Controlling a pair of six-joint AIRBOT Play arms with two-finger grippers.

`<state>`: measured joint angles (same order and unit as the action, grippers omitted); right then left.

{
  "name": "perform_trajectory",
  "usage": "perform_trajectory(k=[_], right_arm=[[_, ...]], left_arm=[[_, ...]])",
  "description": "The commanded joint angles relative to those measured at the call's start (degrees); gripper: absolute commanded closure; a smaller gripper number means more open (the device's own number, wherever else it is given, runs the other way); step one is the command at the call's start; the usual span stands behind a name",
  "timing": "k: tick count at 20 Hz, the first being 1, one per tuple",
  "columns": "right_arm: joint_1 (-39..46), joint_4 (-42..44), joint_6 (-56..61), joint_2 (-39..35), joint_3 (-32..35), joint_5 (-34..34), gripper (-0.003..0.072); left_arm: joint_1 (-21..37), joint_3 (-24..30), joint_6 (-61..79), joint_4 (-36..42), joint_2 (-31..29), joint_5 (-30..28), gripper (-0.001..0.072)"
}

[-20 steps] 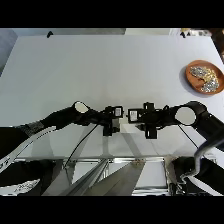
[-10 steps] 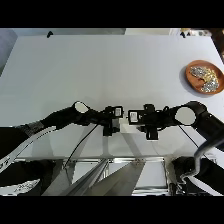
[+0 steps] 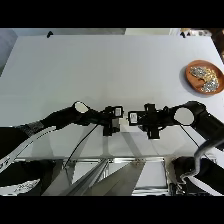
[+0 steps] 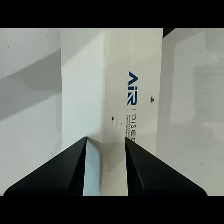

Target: Fold the box and place the chain.

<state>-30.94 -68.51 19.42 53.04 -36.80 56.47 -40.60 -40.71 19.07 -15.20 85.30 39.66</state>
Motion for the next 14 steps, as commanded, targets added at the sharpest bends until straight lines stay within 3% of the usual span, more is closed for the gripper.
perform_trajectory(k=[1,4,6,11,13,14], right_arm=[[-0.1,-0.7,0.0,0.0,0.0,-0.9,0.0451],[-0.1,-0.7,0.0,0.0,0.0,-1.2,0.0458],[-0.1,-0.6,0.1,0.0,0.0,-1.1,0.0533],[-0.1,-0.6,0.2,-0.6,0.0,-1.0,0.0534],[-0.1,-0.6,0.3,-0.6,0.0,-1.0,0.0607],[-0.1,-0.6,0.3,-0.6,0.0,-1.0,0.0607]], left_arm=[[0.0,0.0,0.0,0.0,0.0,0.0,0.0500],[0.0,0.0,0.0,0.0,0.0,0.0,0.0500],[0.0,0.0,0.0,0.0,0.0,0.0,0.0500],[0.0,0.0,0.0,0.0,0.0,0.0,0.0500],[0.0,0.0,0.0,0.0,0.0,0.0,0.0500],[0.0,0.0,0.0,0.0,0.0,0.0,0.0500]])
